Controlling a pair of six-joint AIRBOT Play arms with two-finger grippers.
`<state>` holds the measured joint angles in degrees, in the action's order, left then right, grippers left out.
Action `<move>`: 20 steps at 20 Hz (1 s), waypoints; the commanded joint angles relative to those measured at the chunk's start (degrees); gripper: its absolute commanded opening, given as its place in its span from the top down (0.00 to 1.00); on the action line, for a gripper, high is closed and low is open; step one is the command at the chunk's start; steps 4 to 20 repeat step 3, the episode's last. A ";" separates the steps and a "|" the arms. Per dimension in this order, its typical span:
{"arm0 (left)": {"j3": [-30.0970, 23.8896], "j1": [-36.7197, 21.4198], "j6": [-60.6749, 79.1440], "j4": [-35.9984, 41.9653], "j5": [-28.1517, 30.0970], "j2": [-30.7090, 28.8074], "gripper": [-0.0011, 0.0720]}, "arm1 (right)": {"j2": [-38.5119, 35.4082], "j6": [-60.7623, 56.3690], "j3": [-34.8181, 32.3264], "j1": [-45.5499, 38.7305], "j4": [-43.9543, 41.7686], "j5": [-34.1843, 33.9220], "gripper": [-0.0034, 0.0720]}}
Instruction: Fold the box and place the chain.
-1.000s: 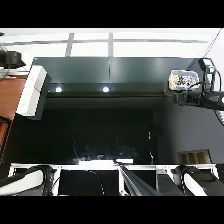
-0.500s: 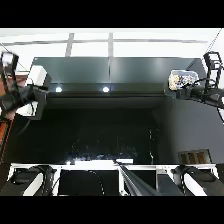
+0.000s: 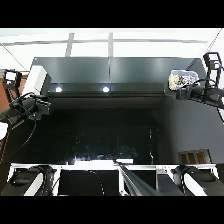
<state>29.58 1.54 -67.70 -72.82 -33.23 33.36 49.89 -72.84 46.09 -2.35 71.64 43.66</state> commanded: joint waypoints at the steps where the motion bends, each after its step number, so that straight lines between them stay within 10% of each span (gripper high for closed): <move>1: -0.26 0.04 0.00 0.00 0.22 -0.22 0.95 | 0.02 -0.02 0.02 -0.04 0.00 0.02 0.93; 20: -0.26 0.04 0.00 0.00 0.24 -0.22 0.95 | 0.02 -0.02 0.02 -0.02 0.00 0.02 0.93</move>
